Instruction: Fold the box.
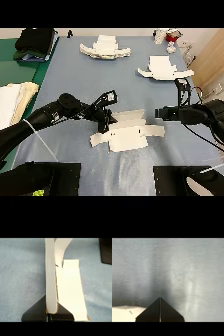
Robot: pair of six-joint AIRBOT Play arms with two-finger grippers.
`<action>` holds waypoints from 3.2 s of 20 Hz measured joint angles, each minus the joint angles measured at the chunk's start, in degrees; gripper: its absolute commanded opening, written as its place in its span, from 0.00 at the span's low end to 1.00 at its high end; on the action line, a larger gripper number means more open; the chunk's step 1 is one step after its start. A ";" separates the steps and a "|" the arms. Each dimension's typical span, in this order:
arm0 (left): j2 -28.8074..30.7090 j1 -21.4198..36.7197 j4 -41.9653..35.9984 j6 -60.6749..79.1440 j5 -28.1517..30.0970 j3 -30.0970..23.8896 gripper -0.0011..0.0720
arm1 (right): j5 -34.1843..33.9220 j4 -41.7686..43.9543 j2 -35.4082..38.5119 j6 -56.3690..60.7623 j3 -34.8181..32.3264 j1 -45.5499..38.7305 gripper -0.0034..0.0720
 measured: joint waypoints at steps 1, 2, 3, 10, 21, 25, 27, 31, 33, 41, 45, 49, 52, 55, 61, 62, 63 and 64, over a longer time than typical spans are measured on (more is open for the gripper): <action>-0.24 -0.20 0.00 0.50 1.25 -0.44 0.03 | -0.20 3.08 0.00 -1.42 0.00 0.02 0.04; -0.59 -0.37 0.00 0.81 2.19 -0.74 0.03 | -0.55 5.86 0.00 -2.64 0.02 0.04 0.04; -1.03 -0.48 0.02 1.16 2.86 -0.98 0.03 | -1.16 8.13 0.00 -3.65 0.02 0.07 0.04; -2.25 -0.83 0.04 5.73 5.03 -1.42 0.03 | -4.31 13.84 0.00 -6.43 -2.56 0.13 0.05; -5.64 -0.55 -3.06 14.88 1.05 1.86 0.03 | 4.44 12.24 0.00 -4.09 -3.54 0.11 0.04; -7.37 -0.35 -4.90 15.72 0.66 2.03 0.03 | 5.62 12.09 0.00 -3.80 -3.54 0.11 0.05; -7.74 -0.28 -5.38 15.74 0.68 1.97 0.03 | 6.01 11.93 0.00 -3.74 -3.54 0.11 0.04; -8.20 -0.17 -5.77 15.74 -0.17 1.64 0.03 | 6.38 11.80 0.00 -3.67 -3.56 0.11 0.05; -8.41 -0.17 -5.81 15.69 -0.52 1.49 0.03 | 6.43 11.78 0.00 -3.65 -3.56 0.11 0.04; -8.55 -0.17 -5.75 12.83 -0.98 1.38 0.03 | 6.58 11.76 0.00 -3.65 -3.56 0.11 0.05; -8.55 -0.17 -6.25 12.66 -0.94 1.38 0.03 | 6.58 11.78 0.00 -3.65 -3.56 0.11 0.04; -7.89 0.07 -11.93 17.09 -0.59 1.38 0.03 | 6.58 11.78 0.00 -3.65 -3.56 0.11 0.05; -6.95 0.20 -13.57 22.23 -0.33 1.31 0.03 | 6.67 11.76 0.00 -3.65 -3.54 0.11 0.04; -5.77 0.24 -12.57 24.50 -0.07 0.55 0.03 | 7.30 11.69 0.00 -3.65 -3.56 0.11 0.05; -2.75 0.24 -12.09 26.03 2.99 -3.10 0.03 | 10.23 11.04 0.00 -3.52 -3.56 0.11 0.05; -2.56 0.02 -12.57 26.36 3.61 -3.65 0.03 | 10.99 10.86 0.00 -3.30 -3.56 0.13 0.05; -2.40 -0.50 -13.20 27.32 4.13 -4.13 0.03 | 11.56 10.80 0.00 -3.17 -3.56 0.11 0.05; -2.32 -1.20 -13.68 28.33 4.74 -4.50 0.03 | 12.11 10.71 -0.02 -3.04 -3.56 0.11 0.05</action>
